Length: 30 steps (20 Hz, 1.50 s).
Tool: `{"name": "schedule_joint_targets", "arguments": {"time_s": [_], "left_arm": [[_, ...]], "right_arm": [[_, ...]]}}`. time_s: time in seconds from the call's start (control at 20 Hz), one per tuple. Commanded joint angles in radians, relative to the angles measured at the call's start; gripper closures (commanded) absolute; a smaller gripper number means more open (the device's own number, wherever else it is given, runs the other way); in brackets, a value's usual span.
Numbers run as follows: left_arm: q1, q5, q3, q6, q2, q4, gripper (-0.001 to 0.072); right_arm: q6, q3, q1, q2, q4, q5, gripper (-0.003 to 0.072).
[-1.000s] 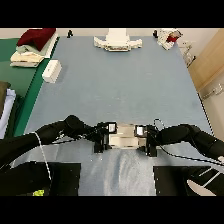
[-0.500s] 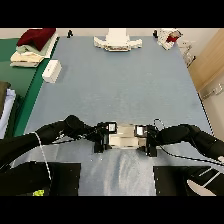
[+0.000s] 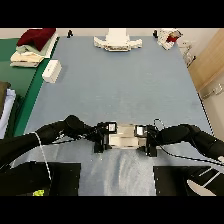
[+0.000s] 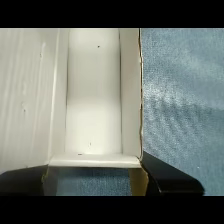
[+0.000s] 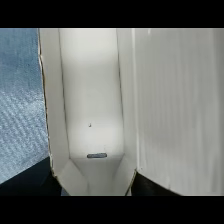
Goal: Fold the box.
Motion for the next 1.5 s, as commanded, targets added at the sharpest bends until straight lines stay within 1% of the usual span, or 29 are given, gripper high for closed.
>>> {"name": "schedule_joint_targets", "arguments": {"time_s": [0.0,0.1,0.25,0.3,0.35,0.45,0.55,0.65,0.75,0.85,0.9,0.95,1.0,1.05,1.1,1.15,1.25,1.3,1.4,1.45], "left_arm": [[0.0,0.001,0.001,0.0,0.0,0.0,0.0233],[0.0,0.001,0.001,0.0,0.0,0.0,0.0233],[0.0,0.001,0.001,0.0,0.0,0.0,0.0233],[0.0,0.001,0.001,0.0,0.0,0.0,0.0233],[0.0,0.001,0.001,0.0,0.0,0.0,0.0233],[0.0,0.001,0.001,0.0,0.0,0.0,0.0233],[0.0,0.001,0.001,0.0,0.0,0.0,0.0233],[0.0,0.001,0.001,0.0,0.0,0.0,0.0233],[0.0,0.001,0.001,0.0,0.0,0.0,0.0233],[0.0,0.001,0.001,0.0,0.0,0.0,0.0233],[0.0,0.001,0.001,0.0,0.0,0.0,0.0233],[0.0,0.001,0.001,0.0,0.0,0.0,0.0233],[0.0,0.001,0.001,0.0,0.0,0.0,0.0233],[0.0,0.001,0.001,0.0,0.0,0.0,0.0233],[0.0,0.001,0.001,0.0,0.0,0.0,0.0233],[0.0,0.001,0.001,0.0,0.0,0.0,0.0233],[0.0,0.001,0.001,0.0,0.0,0.0,0.0233],[0.0,0.001,0.001,0.0,0.0,0.0,0.0233],[0.0,0.001,0.001,0.0,0.0,0.0,0.0233],[0.0,0.001,0.001,0.0,0.0,0.0,0.0233]], "right_arm": [[0.0,0.0,-0.001,0.0,0.0,0.005,0.0177],[0.0,0.0,-0.001,-0.001,0.0,0.006,0.0177],[0.0,0.0,-0.001,0.0,-0.008,0.009,0.0155],[0.0,0.001,-0.001,0.0,-0.008,0.01,0.0089],[0.001,0.002,-0.001,0.002,-0.013,0.01,-0.0034],[0.076,0.012,-0.001,0.017,-0.066,0.004,-0.0034],[0.193,0.028,-0.001,0.058,-0.166,-0.021,-0.0034],[0.375,0.057,-0.001,0.116,-0.294,-0.127,-0.0034],[0.604,0.098,-0.001,0.177,-0.388,-0.305,-0.0025],[0.814,0.147,-0.001,0.237,-0.41,-0.496,-0.0025],[0.967,0.174,-0.001,0.265,-0.389,-0.551,-0.0023],[1.138,0.192,-0.001,0.289,-0.332,-0.558,0.0011],[1.272,0.195,-0.001,0.306,-0.241,-0.53,0.0151],[1.353,0.19,-0.001,0.309,-0.119,-0.459,0.0362],[1.36,0.179,0.0,0.302,-0.005,-0.374,0.0492],[1.36,0.166,0.0,0.283,0.076,-0.257,0.0546],[1.387,0.162,0.021,0.21,0.11,-0.055,0.0546],[1.402,0.164,0.022,0.164,0.109,0.014,0.0546],[1.412,0.186,0.012,0.052,0.105,0.094,0.0547],[1.411,0.211,0.009,-0.006,0.102,0.1,0.0546]]}}
